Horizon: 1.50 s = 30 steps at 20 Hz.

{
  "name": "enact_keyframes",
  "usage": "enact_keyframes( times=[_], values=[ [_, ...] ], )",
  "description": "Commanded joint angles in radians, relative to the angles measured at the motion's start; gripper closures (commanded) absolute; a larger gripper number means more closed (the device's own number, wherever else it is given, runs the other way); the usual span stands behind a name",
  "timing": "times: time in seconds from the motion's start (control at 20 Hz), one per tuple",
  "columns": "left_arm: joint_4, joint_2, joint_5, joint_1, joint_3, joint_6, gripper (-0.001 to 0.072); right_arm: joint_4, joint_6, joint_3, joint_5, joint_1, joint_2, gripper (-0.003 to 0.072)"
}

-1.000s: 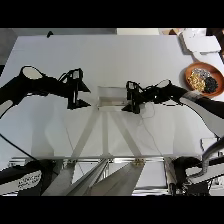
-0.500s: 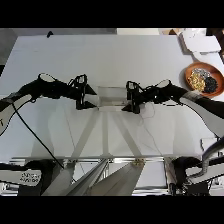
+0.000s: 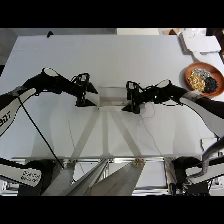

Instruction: Fold the box and place the chain.

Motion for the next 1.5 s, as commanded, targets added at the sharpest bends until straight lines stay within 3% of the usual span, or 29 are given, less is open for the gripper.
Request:
enact_keyframes(
  times=[0.0,0.9,1.15,1.45],
  values=[
    [0.037,-0.003,-0.014,-0.001,0.006,0.000,0.0009,0.000,0.001,0.000,0.000,0.000,0.000,0.0250],
    [0.011,-0.023,-0.013,-0.051,0.005,-0.073,0.0008,0.000,0.001,0.000,0.000,0.000,0.000,0.0250],
    [0.009,-0.055,0.079,-0.101,0.005,-0.078,0.0008,0.000,0.001,0.000,0.000,0.000,0.000,0.0250],
    [0.018,-0.074,0.096,-0.122,0.006,-0.100,0.0013,0.000,0.001,0.000,0.000,0.000,0.000,0.0250]
  ],
)
